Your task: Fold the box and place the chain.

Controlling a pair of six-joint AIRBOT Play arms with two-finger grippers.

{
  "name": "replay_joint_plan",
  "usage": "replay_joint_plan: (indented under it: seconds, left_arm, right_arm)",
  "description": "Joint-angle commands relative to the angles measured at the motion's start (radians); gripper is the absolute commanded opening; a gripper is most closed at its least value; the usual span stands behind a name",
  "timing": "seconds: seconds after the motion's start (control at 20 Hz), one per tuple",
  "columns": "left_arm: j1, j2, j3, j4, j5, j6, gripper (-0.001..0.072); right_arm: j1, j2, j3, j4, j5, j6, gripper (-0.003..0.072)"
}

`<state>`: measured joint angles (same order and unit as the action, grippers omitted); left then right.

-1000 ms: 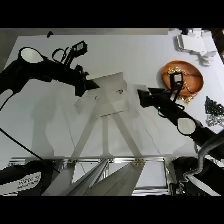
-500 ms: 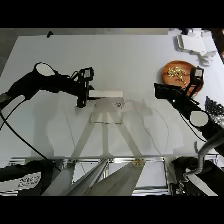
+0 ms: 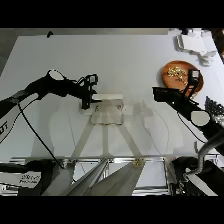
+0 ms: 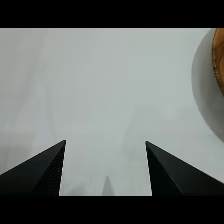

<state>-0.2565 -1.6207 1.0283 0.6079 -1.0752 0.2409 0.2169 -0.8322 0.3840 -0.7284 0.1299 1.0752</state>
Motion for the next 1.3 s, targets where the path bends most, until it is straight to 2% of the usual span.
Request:
replay_joint_plan:
  seconds: [0.0, 0.35, 0.7, 0.85, 1.0, 1.1, 1.25]
  left_arm:
    - [-0.001, -0.016, 0.0, -0.006, 0.003, 0.006, 0.0006]
    - [-0.001, -0.002, 0.0, -0.087, 0.022, 0.097, 0.0005]
    - [-0.001, 0.003, 0.0, -0.031, 0.043, 0.095, 0.0005]
    - [-0.001, 0.003, 0.0, 0.036, 0.026, 0.089, 0.0006]
    - [-0.001, 0.003, 0.0, 0.036, 0.024, 0.089, 0.0007]
    - [-0.001, 0.003, 0.0, 0.036, 0.024, 0.089, 0.0007]
    - [-0.001, 0.003, 0.0, 0.036, 0.024, 0.089, 0.0007]
  right_arm:
    - [-0.001, 0.001, 0.0, -0.001, 0.029, 0.0, 0.0549]
    - [-0.001, 0.001, 0.0, -0.001, 0.043, 0.0, 0.0549]
    - [-0.001, 0.001, 0.0, -0.002, 0.056, -0.004, 0.0549]
    - [-0.001, 0.001, 0.0, -0.035, 0.119, -0.004, 0.0549]
    - [-0.001, 0.001, 0.0, -0.059, 0.176, -0.005, 0.0549]
    - [0.005, 0.001, 0.001, -0.057, 0.219, -0.064, 0.0549]
    - [0.062, 0.001, 0.007, -0.056, 0.343, -0.33, 0.0549]
